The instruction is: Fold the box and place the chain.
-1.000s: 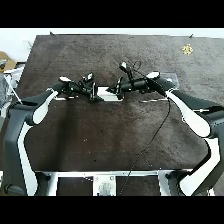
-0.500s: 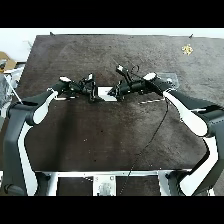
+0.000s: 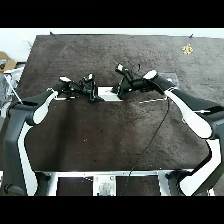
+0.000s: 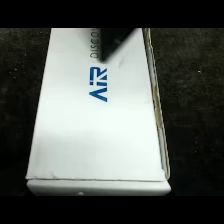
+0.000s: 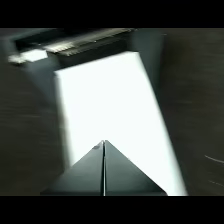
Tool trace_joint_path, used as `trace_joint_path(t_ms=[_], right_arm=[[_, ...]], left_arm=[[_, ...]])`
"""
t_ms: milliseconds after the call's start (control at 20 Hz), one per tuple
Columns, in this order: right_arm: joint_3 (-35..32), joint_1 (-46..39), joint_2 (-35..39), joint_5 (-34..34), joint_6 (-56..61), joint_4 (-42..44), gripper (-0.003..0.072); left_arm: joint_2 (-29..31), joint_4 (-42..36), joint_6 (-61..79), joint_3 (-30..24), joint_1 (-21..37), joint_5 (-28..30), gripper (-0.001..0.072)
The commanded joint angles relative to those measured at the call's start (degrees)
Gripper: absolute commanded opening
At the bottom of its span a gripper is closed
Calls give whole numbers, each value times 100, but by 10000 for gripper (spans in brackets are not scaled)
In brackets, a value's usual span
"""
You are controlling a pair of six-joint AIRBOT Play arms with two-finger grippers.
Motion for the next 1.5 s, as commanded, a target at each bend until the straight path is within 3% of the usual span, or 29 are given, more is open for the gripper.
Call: trace_joint_path(t_ms=[0,100,250,500,700,950,1200,1250,1300,1450], right_arm=[[22,17,752,166,-271,1169,0],[-52,13,1384,4,-72,1165,-1],[-767,-4,2645,-1056,289,1163,-1],[-3521,-4,5418,-4048,358,1167,1],[-5886,-4,7525,-5560,358,1169,1],[-7812,-4,9112,-6201,745,1169,1],[-8284,-4,9471,-6196,782,1167,2],[-8284,-4,9471,-6203,778,1165,1],[-8284,-4,9471,-6220,780,1165,2],[-8284,-4,9471,-6240,780,1165,2]], left_arm=[[2,-9,9,2,-4,70,274],[2,-9,7,2,-4,68,274],[2,-9,7,2,-4,68,274],[2,-9,7,2,-4,63,274],[2,-9,7,2,-4,63,274],[2,-9,7,2,-4,59,274],[2,-13,4,2,-4,28,272],[9,-55,-11,2,-4,2,200],[33,-87,-61,9,2,-98,18],[431,-131,-474,33,9,-24,10]])
